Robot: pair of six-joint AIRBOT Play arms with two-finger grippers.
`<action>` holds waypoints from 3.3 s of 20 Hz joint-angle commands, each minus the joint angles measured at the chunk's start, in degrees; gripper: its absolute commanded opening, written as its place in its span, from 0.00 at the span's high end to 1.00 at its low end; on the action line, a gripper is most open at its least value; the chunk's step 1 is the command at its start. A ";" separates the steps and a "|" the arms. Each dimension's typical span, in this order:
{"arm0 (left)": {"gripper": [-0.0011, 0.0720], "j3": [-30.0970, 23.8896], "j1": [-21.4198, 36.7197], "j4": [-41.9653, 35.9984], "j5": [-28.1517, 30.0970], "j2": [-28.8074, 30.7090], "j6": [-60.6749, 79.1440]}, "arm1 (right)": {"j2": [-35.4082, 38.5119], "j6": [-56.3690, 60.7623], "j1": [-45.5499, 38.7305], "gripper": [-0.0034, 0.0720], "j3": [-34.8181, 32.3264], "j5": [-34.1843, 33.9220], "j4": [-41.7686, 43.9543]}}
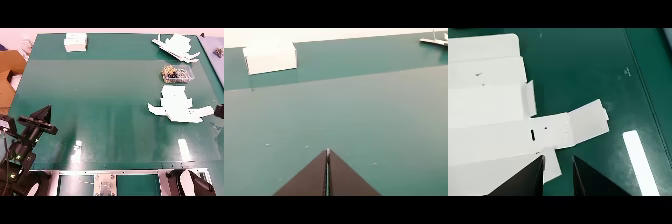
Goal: Fold the box and place the chain.
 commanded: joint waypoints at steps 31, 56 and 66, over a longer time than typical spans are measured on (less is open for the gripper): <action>0.96 -0.02 -0.02 -0.09 0.96 0.04 -0.15 | -75.91 -20.74 -15.15 0.26 63.04 46.07 17.38; 0.96 -0.02 -0.02 -0.09 1.25 0.04 -0.17 | -77.64 -20.96 -14.88 0.23 59.06 45.79 15.96; 0.96 -0.02 -0.02 -0.09 1.64 0.04 -0.15 | -81.50 -20.74 -12.59 0.23 59.58 43.17 18.34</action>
